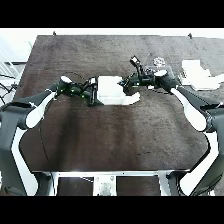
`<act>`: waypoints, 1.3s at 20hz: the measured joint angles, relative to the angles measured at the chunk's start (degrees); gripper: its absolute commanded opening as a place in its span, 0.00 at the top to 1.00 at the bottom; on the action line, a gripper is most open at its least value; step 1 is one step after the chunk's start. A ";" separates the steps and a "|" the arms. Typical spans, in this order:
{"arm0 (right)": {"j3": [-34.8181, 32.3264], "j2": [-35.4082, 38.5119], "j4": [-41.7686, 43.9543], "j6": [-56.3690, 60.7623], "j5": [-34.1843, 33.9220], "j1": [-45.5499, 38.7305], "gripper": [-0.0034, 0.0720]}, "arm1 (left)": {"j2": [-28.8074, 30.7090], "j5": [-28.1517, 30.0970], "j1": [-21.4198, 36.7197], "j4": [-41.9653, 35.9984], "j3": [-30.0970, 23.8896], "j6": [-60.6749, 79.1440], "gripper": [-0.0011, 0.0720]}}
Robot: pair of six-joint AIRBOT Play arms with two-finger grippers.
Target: Fold the box and place the chain.
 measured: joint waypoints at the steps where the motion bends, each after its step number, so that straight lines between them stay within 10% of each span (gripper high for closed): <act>1: 0.20 1.01 -0.24 0.00 1.03 -0.17 0.94 | 0.00 0.00 0.00 0.02 0.00 0.02 0.35; 5: -1.51 7.85 -6.01 0.15 4.92 -1.84 0.82 | 0.00 0.00 0.00 0.02 0.00 0.02 0.35; 7: -3.72 11.91 -11.41 -0.22 5.90 -2.36 0.12 | 0.00 0.00 0.00 0.02 0.00 0.02 0.35; 18: -10.27 13.33 -26.86 -9.73 6.56 -1.29 0.12 | 0.00 0.28 0.00 0.07 0.00 0.02 0.35; 26: -10.54 9.90 -27.56 -11.78 1.99 2.36 0.43 | 0.00 0.39 0.00 0.02 0.00 0.02 0.35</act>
